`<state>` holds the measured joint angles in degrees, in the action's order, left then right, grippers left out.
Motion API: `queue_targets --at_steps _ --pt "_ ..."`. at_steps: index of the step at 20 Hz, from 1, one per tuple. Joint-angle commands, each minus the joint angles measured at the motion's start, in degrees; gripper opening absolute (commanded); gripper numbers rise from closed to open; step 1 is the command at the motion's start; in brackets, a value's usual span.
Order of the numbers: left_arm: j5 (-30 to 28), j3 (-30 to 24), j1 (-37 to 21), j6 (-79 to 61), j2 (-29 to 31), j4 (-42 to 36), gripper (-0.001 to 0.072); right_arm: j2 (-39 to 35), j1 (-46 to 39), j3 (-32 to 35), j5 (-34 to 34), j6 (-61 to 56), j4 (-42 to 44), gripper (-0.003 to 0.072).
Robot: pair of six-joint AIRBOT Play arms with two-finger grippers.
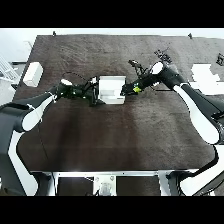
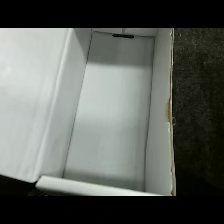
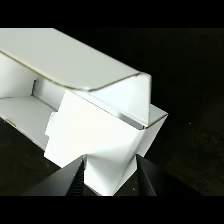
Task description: Fold the box and place the chain.
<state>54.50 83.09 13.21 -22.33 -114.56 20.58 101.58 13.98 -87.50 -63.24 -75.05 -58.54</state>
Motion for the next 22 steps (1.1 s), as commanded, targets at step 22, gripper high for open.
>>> queue_targets --at_steps 22 --pt "0.02 0.00 0.00 -0.02 0.00 0.00 0.0334 5.31 11.30 -9.79 -4.59 -38.40 -30.62 0.0369"
